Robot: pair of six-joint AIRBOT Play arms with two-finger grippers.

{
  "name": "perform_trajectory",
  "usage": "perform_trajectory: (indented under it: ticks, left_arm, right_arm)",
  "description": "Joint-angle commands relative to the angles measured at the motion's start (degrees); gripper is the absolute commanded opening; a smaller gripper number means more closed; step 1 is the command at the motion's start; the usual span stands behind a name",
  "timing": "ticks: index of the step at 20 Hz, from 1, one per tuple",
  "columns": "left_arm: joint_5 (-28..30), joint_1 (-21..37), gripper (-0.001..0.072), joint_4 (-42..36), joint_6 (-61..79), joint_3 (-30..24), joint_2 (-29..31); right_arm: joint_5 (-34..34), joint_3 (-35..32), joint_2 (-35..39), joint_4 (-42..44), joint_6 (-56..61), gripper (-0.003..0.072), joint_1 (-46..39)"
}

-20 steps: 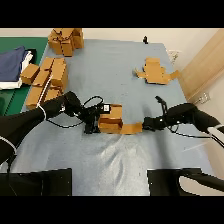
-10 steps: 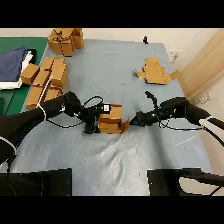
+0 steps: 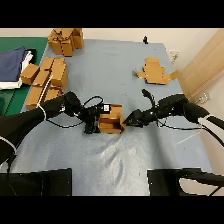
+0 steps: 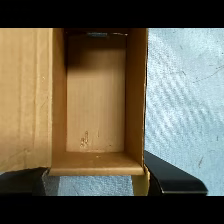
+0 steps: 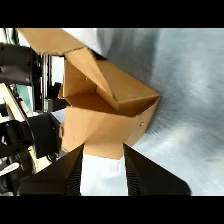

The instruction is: Fold the box.

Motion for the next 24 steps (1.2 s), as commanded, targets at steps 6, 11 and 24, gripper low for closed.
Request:
perform_trajectory:
  ticks: [6,11,24]
  left_arm:
    - [0.0,0.0,0.0295,0.0,0.0,0.1,0.0]
    - [0.1,0.0,0.0295,0.0,0.0,0.1,0.0]
    - [0.1,0.0,0.0295,0.0,0.0,0.1,0.0]
  right_arm:
    - [11.1,0.1,0.0,-5.0,7.1,0.0419,7.6]
    - [14.2,1.6,0.1,-14.1,17.7,0.0419,10.3]
    - [11.1,15.0,-2.3,-55.2,67.6,0.0418,30.6]
